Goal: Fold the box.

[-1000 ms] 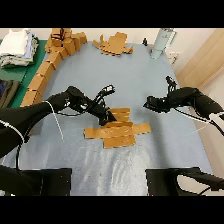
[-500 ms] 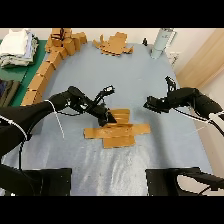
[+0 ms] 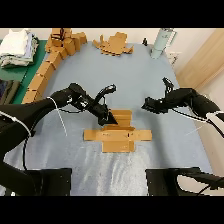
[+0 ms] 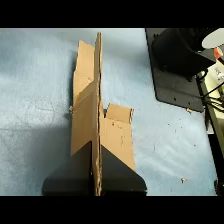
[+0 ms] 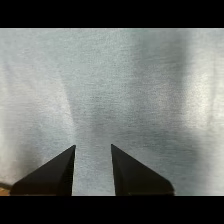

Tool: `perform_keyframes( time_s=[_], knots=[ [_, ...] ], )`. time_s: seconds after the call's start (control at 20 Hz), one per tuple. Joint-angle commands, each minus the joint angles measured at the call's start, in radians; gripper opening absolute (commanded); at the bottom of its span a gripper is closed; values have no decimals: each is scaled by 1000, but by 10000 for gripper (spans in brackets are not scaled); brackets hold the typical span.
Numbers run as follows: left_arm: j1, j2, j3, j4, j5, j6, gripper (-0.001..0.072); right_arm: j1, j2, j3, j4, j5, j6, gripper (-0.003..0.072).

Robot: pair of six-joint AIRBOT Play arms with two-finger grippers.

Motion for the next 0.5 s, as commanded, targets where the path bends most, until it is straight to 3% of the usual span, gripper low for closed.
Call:
perform_keyframes(
  time_s=[0.0, 0.45],
  knots=[
    [0, -37, 3, 9, 12, -15, 12, 3, -1, 1, -1, 3, 0, 332],
    [0, -40, 3, 25, 33, -52, 12, 3, -1, 1, 0, -12, 0, 332]
  ],
)
